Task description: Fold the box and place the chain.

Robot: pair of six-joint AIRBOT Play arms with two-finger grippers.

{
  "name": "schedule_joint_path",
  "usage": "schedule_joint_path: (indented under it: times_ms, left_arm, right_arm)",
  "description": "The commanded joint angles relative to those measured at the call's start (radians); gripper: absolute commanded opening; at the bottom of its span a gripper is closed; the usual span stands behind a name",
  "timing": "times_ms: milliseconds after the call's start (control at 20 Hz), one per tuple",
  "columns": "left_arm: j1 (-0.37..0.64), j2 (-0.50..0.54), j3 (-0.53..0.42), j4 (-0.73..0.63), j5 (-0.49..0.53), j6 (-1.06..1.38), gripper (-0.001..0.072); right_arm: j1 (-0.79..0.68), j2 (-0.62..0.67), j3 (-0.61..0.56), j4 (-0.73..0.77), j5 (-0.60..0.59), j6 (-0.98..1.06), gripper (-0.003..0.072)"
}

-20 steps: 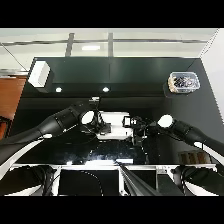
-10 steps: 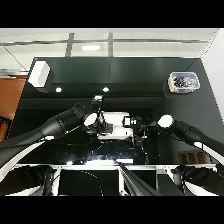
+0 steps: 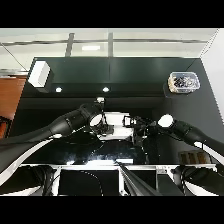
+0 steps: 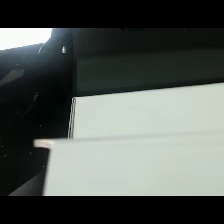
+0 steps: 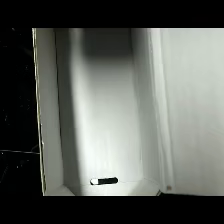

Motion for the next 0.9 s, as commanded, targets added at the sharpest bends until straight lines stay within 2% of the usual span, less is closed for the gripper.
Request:
schedule_joint_path:
  times_ms: [0, 100, 150, 350, 500, 550, 600, 650, 850]
  left_arm:
    - [0.000, -0.013, 0.025, 0.051, -0.015, -0.038, 0.0285]
    - [0.001, -0.013, 0.032, 0.066, -0.022, -0.047, 0.0261]
    - [0.002, -0.013, 0.032, 0.065, -0.022, -0.051, 0.0194]
    - [0.002, -0.013, 0.032, 0.064, -0.021, -0.069, 0.0066]
    - [0.002, -0.013, 0.033, 0.061, -0.021, -0.068, 0.0077]
    - [0.002, -0.013, 0.033, 0.061, -0.021, -0.068, 0.0203]
    - [0.002, -0.013, 0.033, 0.060, -0.022, -0.069, 0.0394]
    - [0.002, -0.013, 0.033, 0.061, -0.026, -0.069, 0.0506]
    - [0.002, -0.014, 0.032, 0.063, -0.033, -0.069, 0.0526]
  right_arm:
    - [0.000, 0.001, 0.000, -0.001, 0.000, -0.001, 0.0312]
    - [0.000, 0.001, 0.000, -0.001, 0.000, -0.001, 0.0312]
    - [0.000, 0.001, 0.000, -0.001, 0.000, -0.001, 0.0312]
    - [0.000, 0.001, 0.000, -0.001, 0.000, -0.001, 0.0312]
    - [0.000, 0.001, 0.000, -0.001, 0.000, -0.001, 0.0312]
    - [0.000, 0.001, 0.000, -0.001, 0.000, -0.001, 0.0312]
    - [0.000, 0.001, 0.000, -0.001, 0.000, -0.001, 0.0312]
    - [0.000, 0.001, 0.000, -0.001, 0.000, -0.001, 0.0312]
    - [0.000, 0.001, 0.000, -0.001, 0.000, -0.001, 0.0312]
